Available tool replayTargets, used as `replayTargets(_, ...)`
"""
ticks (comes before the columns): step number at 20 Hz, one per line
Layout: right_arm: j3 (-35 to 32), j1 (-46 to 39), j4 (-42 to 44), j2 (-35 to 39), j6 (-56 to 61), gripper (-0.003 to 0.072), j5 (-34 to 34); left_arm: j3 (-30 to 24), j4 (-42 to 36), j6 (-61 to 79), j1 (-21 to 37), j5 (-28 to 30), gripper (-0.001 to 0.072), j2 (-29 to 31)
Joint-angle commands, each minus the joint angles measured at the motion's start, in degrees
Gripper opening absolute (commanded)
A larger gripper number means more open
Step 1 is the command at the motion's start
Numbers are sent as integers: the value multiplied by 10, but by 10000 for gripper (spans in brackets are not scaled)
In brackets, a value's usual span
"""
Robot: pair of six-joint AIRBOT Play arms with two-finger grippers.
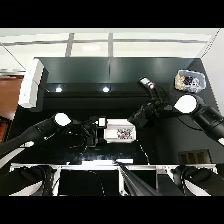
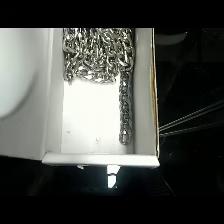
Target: Fold the box and place the chain.
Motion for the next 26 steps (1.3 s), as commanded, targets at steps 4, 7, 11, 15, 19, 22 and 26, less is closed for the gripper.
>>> replayTargets(4, 10, 12, -54, 16, -167, 612, 75, 0, 2, 0, 0, 0, 392, -1)
replayTargets(7, -11, 15, -30, 16, -231, 612, 61, 0, 2, 0, 0, 0, 393, -2)
replayTargets(11, -26, 38, -27, 15, -306, 612, 44, 0, 2, 0, 0, 0, 393, -2)
replayTargets(15, -25, 67, -28, 15, -322, 612, 44, 0, 2, 0, 0, -3, 392, -2)
replayTargets(19, -25, 70, -26, 16, -322, 612, 61, 0, 2, 0, 0, -5, 393, -2)
replayTargets(22, -25, 70, -26, 15, -322, 612, 71, 0, 2, 0, 0, -5, 393, -2)
replayTargets(26, -25, 70, -26, 8, -322, 612, 34, 0, 2, 0, 0, -5, 393, -2)
